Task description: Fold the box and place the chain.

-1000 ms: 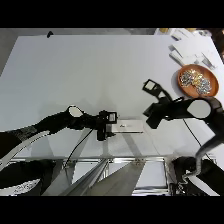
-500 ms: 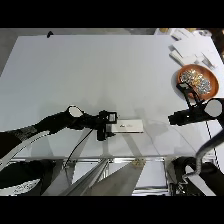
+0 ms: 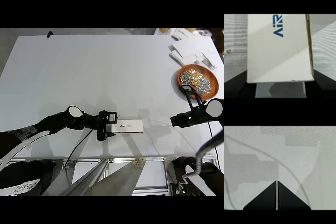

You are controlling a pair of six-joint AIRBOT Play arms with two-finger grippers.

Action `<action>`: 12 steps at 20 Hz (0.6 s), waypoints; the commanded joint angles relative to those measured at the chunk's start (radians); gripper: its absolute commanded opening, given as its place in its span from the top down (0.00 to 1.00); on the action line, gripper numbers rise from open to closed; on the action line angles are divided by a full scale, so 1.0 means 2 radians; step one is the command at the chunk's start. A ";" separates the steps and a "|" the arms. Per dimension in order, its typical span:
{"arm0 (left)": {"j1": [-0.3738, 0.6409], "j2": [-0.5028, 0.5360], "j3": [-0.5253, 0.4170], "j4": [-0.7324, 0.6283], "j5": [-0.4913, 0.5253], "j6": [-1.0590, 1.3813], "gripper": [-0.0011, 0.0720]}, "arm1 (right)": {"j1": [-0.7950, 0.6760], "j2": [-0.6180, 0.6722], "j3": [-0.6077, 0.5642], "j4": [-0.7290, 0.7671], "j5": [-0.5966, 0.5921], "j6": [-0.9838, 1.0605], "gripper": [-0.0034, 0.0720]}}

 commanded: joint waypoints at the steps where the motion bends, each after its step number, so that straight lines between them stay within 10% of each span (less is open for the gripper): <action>1: 0.000 0.000 0.000 -0.001 -0.001 0.000 0.80 | 0.000 0.001 0.000 -0.001 0.001 0.001 0.93; 12: 0.002 0.077 0.000 0.120 0.001 -0.029 0.80 | 0.000 0.001 0.000 -0.001 0.001 0.001 0.93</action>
